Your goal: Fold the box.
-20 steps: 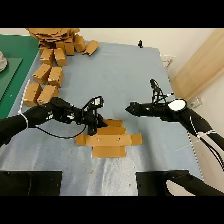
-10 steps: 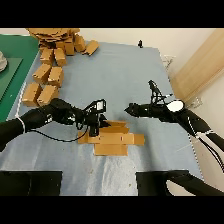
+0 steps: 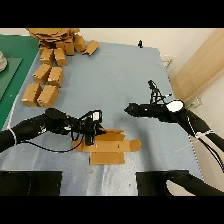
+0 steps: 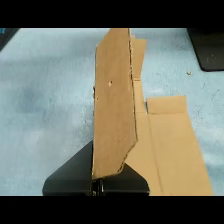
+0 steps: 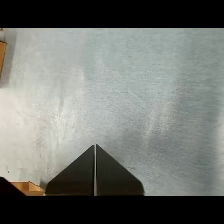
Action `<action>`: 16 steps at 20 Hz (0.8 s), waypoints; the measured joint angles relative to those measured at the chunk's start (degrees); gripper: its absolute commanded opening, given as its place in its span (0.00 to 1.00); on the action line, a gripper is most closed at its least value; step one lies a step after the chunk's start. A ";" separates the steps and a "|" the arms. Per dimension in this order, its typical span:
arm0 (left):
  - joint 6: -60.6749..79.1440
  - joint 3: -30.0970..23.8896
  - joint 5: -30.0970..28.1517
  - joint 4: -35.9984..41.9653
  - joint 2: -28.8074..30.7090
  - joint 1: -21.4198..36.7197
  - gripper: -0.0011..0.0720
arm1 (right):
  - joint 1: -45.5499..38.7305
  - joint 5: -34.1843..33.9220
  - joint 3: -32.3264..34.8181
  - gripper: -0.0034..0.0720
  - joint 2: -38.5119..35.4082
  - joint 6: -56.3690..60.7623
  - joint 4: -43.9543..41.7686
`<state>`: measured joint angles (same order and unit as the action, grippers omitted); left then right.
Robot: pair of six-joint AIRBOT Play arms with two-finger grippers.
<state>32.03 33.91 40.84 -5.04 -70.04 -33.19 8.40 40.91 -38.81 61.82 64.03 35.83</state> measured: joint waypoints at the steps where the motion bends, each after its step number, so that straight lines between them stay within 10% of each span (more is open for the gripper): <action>1: 0.15 -0.24 -0.07 0.59 -0.85 0.02 0.03 | 0.17 -0.02 0.00 0.05 0.00 0.00 -0.15; 16: 14.78 3.91 -4.50 11.82 -2.93 0.07 0.03 | 0.59 -0.50 0.00 0.05 0.00 -0.02 -0.68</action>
<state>46.81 37.82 36.34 6.79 -72.97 -33.12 8.99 40.40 -38.81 61.82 64.01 35.16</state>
